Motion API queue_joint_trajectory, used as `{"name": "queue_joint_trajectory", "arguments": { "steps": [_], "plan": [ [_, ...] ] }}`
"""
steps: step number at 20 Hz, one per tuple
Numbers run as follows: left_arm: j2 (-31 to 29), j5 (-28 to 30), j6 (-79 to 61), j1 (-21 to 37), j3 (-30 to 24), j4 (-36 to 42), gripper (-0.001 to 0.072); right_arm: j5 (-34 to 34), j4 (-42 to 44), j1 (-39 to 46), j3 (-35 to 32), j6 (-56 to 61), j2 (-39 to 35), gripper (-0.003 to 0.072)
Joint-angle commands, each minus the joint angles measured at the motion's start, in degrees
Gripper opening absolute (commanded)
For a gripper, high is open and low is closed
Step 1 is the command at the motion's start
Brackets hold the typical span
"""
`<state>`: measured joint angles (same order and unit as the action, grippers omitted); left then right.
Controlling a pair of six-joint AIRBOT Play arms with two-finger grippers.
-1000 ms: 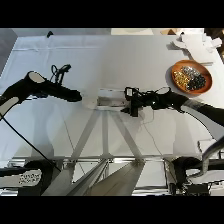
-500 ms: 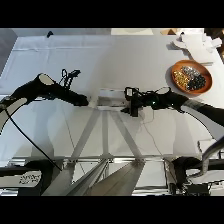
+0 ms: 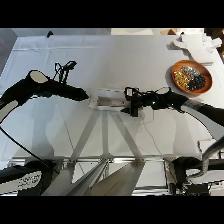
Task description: Fold the box and place the chain.
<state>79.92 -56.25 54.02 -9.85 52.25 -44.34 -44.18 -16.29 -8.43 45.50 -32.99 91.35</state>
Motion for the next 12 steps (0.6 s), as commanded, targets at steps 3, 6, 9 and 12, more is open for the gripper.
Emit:
{"name": "queue_joint_trajectory", "arguments": {
  "steps": [3,6,9,12],
  "plan": [
    [-0.5,1.9,0.4,1.8,-0.2,-4.6,0.0008,0.0,0.0,0.0,0.0,0.0,0.0,0.0405],
    [0.1,2.8,3.1,4.4,-0.2,-5.6,0.0005,0.0,0.0,0.0,0.0,0.0,0.0,0.0405],
    [2.3,3.0,6.7,4.6,-0.2,-8.2,0.0003,0.0,0.0,0.0,0.0,0.0,0.0,0.0405],
    [5.4,2.2,6.7,4.4,-0.2,-8.1,0.0003,0.0,0.0,0.0,0.0,0.0,0.0,0.0405]
  ]
}}
